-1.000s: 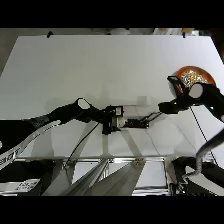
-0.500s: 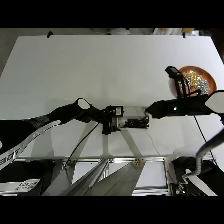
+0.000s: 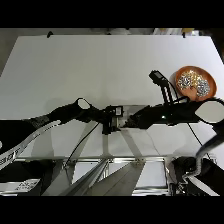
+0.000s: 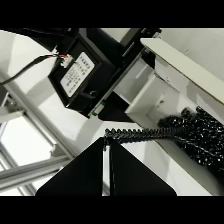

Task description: Fold the box and place the chain.

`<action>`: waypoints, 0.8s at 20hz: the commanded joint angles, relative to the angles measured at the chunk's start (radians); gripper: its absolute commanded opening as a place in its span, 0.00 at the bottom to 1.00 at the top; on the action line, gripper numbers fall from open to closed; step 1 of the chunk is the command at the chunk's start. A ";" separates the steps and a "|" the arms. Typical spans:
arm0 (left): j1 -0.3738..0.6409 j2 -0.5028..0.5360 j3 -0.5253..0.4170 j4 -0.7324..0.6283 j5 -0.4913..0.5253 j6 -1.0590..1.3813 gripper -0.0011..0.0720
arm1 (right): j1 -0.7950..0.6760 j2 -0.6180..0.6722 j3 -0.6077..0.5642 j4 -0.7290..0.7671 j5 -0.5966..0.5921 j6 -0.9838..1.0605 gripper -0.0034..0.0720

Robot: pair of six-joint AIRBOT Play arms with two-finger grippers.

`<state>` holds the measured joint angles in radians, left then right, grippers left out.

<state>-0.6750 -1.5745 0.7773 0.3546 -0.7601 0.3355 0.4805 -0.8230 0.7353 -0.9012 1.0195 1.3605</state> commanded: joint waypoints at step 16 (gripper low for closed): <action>0.000 0.000 0.000 0.000 0.000 0.000 0.44 | -0.304 -0.093 0.021 -0.298 0.326 -0.361 0.06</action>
<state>-0.6750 -1.5745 0.7773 0.3546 -0.7601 0.3355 0.2310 -0.9154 0.7643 -1.1210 1.2781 1.1156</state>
